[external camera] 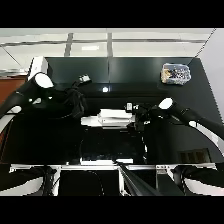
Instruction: Fold the box and place the chain.
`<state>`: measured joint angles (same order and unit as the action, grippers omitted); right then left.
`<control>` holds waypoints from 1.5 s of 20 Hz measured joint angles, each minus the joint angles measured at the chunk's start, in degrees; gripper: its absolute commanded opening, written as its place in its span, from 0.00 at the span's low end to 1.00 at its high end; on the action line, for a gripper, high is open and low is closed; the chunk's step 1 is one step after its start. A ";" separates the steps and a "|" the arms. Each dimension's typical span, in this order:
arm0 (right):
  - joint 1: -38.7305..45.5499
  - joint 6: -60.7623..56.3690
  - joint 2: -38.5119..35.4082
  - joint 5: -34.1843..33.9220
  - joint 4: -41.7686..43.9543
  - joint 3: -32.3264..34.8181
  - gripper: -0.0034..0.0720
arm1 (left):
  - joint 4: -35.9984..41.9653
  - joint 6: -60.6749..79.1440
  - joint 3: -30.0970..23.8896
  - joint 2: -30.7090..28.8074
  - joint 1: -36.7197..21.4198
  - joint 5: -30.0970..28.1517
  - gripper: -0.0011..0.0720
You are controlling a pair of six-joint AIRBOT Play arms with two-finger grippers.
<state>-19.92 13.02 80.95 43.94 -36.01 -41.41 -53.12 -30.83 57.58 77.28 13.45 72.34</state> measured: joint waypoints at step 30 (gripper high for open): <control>-0.42 -0.83 0.00 -0.42 -0.24 0.00 0.32 | 19.41 -6.19 -6.19 0.17 5.09 -28.02 0.05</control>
<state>-20.34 12.19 80.95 43.53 -36.25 -41.41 -33.71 -37.01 51.40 77.45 18.55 44.31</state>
